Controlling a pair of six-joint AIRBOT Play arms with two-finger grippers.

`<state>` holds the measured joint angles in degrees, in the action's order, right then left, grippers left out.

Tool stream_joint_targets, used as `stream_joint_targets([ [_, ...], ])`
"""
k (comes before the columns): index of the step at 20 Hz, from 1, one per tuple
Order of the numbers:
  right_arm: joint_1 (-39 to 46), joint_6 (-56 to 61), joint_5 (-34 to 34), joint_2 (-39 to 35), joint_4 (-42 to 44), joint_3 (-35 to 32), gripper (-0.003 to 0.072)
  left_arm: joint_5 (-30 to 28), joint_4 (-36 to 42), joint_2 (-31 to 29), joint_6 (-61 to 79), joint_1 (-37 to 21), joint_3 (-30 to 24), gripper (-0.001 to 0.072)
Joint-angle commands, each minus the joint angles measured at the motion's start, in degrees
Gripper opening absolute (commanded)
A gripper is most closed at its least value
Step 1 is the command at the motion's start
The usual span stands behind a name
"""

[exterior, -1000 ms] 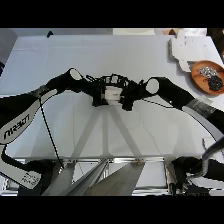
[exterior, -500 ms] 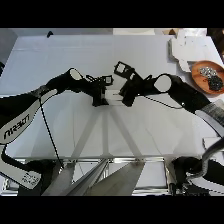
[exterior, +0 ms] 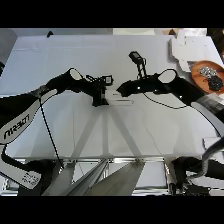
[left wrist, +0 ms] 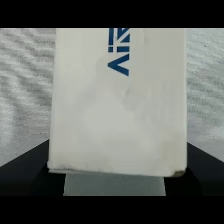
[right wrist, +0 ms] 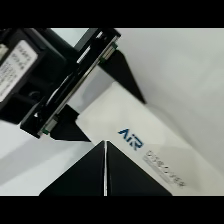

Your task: Fold the box and place the chain.

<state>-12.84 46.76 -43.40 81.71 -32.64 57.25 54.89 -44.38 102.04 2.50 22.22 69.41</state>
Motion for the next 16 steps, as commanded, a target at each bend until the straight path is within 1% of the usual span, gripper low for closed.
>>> stream_joint_targets([
  [1, -1.57, 2.84, -1.81, 5.73, 5.99, 0.0, 0.0016, -0.02, -0.04, 0.02, 0.0, 0.02, 0.02, 0.0213],
  [5, -3.61, 2.97, -2.01, 9.2, 5.33, 0.0, 0.0016, -0.02, -0.04, 0.02, 0.0, 0.02, 0.02, 0.0213],
  [9, -3.63, 4.63, -1.86, 9.14, 2.14, 0.0, 0.0016, -0.02, -0.04, 0.02, 0.0, 0.02, 0.02, 0.0213],
  [13, -3.63, 4.63, -1.46, 8.81, 1.77, 0.0, 0.0016, -0.02, -0.04, 0.02, -0.02, 0.02, 0.02, 0.0213],
  [16, -3.61, 4.22, 2.4, 5.6, 1.77, 0.0, 0.0016, -0.02, -0.04, 0.02, 0.0, 0.02, 0.02, 0.0213],
])
